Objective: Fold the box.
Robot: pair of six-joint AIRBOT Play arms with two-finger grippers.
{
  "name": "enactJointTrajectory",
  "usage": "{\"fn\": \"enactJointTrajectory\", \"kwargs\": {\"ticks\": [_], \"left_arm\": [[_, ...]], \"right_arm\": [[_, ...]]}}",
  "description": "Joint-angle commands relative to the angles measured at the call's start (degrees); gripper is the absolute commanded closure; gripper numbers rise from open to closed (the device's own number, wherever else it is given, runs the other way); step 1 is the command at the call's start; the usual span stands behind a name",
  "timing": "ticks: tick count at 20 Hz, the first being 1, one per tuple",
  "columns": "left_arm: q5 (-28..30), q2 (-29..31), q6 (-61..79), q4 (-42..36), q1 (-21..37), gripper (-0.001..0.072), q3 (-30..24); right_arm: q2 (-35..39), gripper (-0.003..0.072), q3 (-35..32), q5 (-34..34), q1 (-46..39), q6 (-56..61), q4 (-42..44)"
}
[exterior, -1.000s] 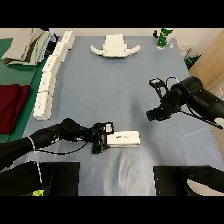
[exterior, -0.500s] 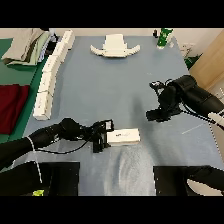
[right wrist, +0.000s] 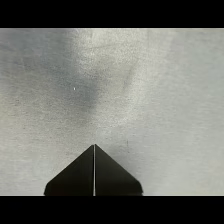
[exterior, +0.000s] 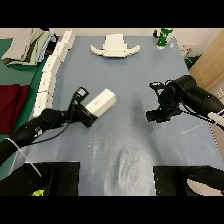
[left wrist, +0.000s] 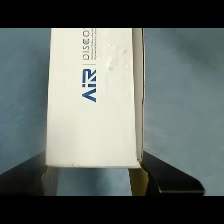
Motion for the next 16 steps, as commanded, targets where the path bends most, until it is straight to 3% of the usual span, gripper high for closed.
{"fn": "enactJointTrajectory", "kwargs": {"ticks": [1,6,11,16], "left_arm": [[-0.2,-1.7,-16.6,13.5,12.0,0.0284,3.6],[-7.1,-15.1,-27.9,20.9,22.9,0.0284,17.6],[-5.0,-28.1,-30.6,21.9,25.2,0.0284,31.2],[-9.7,-40.0,-33.7,23.2,25.8,0.0284,42.4]], "right_arm": [[0.0,0.068,0.1,0.0,0.0,0.0,0.0],[0.0,0.068,0.1,0.0,0.0,0.0,0.0],[0.0,0.068,0.1,0.0,0.0,0.0,0.0],[0.0,0.068,0.1,0.0,0.0,0.0,0.0]]}}
